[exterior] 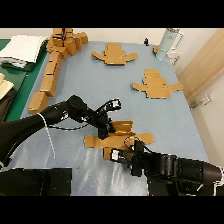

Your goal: Fold the box.

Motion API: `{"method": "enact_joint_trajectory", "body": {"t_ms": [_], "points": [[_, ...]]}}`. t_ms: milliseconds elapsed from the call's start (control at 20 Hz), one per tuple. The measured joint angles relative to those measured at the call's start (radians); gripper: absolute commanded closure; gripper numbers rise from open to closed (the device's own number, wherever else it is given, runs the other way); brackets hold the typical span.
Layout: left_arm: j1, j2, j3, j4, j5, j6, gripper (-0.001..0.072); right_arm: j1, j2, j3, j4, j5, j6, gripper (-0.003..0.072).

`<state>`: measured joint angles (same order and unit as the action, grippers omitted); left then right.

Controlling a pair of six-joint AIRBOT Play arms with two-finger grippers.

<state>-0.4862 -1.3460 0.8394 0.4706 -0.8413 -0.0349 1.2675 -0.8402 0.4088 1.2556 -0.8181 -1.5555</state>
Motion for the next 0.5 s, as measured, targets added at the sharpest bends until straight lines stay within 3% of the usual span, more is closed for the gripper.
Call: {"method": "enact_joint_trajectory", "body": {"t_ms": [500], "points": [[0.0, 0.0, 0.0, 0.0, 0.0, 0.0, 0.0695, 0.002, -0.016, 0.0, -0.082, 0.024, -0.016, 0.0228]]}}
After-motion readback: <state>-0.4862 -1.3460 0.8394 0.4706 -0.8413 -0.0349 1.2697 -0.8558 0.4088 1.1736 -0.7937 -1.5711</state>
